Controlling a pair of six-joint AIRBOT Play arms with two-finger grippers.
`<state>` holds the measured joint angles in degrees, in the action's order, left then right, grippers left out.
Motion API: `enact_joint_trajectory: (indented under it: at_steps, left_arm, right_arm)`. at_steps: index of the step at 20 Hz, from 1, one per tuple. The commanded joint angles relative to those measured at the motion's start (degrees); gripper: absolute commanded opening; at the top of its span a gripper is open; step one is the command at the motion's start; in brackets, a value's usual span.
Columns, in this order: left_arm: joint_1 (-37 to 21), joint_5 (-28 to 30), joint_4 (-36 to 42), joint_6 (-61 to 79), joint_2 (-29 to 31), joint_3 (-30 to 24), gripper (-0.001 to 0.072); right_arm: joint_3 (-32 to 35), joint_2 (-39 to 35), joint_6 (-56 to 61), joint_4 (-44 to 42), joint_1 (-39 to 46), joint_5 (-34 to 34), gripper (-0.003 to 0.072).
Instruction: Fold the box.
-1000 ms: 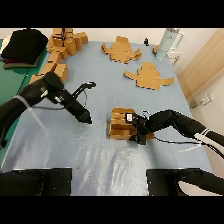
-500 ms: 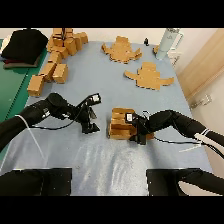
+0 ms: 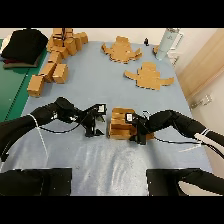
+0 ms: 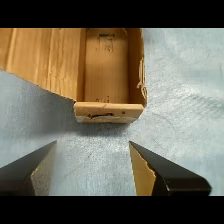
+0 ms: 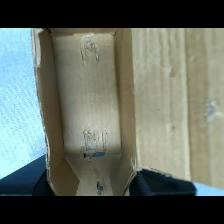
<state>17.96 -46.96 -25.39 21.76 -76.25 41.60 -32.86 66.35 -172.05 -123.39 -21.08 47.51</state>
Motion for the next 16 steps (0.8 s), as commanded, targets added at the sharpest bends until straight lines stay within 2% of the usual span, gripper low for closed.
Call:
enact_joint_trajectory:
  at_steps: [1,11,16]
  left_arm:
    - [0.48,-0.07,2.62,2.47,-0.26,-0.02,0.0706]
    - [5.33,0.61,2.69,2.16,-2.56,0.0,0.0706]
    - [7.13,5.09,2.67,-0.76,-3.23,0.0,0.0706]
  right_arm:
    - [0.02,0.02,0.0,0.0,0.02,0.0,0.0528]
    - [0.02,0.02,0.0,0.0,0.02,0.0,0.0528]
    - [0.02,0.02,0.02,0.0,0.02,0.0,0.0528]
